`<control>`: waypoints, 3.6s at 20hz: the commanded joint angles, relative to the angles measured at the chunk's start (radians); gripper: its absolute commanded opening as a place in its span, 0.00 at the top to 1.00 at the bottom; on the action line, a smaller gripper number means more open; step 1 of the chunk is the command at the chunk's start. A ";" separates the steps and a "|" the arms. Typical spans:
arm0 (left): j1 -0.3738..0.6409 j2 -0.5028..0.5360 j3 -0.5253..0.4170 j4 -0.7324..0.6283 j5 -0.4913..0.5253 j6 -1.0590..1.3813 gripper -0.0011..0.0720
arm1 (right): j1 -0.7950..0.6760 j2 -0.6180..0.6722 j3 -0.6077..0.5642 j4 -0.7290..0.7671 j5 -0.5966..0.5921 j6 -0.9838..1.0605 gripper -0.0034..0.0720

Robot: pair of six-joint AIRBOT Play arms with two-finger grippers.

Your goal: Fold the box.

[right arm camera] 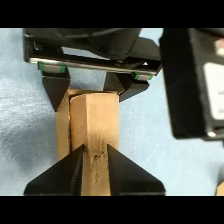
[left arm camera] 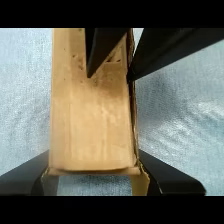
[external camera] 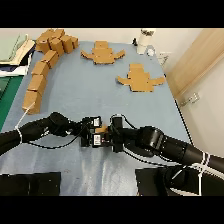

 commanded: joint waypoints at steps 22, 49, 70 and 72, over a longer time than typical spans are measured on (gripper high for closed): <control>0.000 0.000 0.000 0.000 0.000 0.000 0.27 | -0.003 0.202 0.018 0.243 -0.254 0.548 0.83; 0.000 0.000 -0.001 0.000 0.000 0.000 0.27 | 0.013 0.041 -0.378 0.589 0.769 1.432 0.95; 0.000 0.001 0.000 0.000 0.000 0.000 0.27 | 0.013 0.083 -0.399 0.586 0.784 1.431 0.95; 0.000 0.000 -0.001 0.000 0.000 0.000 0.27 | 0.006 0.160 -0.399 0.570 0.732 1.421 0.95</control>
